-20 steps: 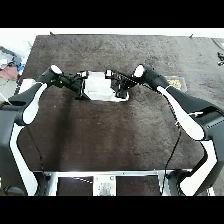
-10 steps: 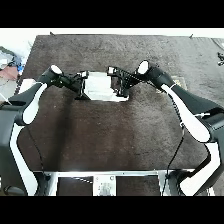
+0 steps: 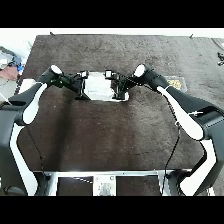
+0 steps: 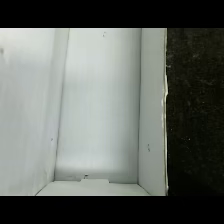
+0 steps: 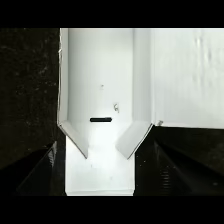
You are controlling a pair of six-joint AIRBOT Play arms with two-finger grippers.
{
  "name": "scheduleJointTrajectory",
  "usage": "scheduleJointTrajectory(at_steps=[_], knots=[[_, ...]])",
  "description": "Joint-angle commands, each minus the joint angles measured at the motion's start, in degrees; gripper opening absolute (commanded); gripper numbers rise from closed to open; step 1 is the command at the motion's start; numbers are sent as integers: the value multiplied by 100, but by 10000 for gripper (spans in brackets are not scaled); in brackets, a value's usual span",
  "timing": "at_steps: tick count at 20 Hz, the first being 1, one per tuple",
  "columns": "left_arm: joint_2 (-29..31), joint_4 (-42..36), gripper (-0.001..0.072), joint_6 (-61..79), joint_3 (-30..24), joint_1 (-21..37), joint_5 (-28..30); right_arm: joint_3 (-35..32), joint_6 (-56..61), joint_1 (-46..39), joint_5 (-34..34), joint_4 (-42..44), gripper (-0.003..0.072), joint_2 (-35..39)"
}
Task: Fold the box and place the chain.
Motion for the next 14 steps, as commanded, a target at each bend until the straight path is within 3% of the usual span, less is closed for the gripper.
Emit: scheduleJointTrajectory(at_steps=[1, 2, 3, 4, 7, 8, 11, 12, 14], knots=[[-4, 0, 466, 2, 7, 7, 2, -2, -184, 17, -120, 72, 585, -26], [-4, 0, 465, 0, 7, 7, 4, -2, -219, 15, -42, 131, 584, -26], [-4, 0, 466, 0, 7, 7, 2, -2, -321, 17, 133, 184, 464, -26], [-4, 2, 466, 0, 7, 7, 2, -2, -367, 17, 275, 254, 416, -26], [-4, 0, 466, 0, 7, 7, 11, -2, -490, 17, 260, 310, 393, -26], [-4, 0, 466, 0, 4, 7, 11, -2, -492, 17, 223, 332, 341, -31], [-4, 0, 466, 2, 7, 7, 17, -2, -728, 37, 179, 616, 341, -87], [-4, 0, 466, 0, 7, 7, 15, -2, -769, 59, 74, 599, 278, -127], [-4, 0, 466, 0, 7, 7, 17, -2, -767, 59, -157, 610, 272, -166]])
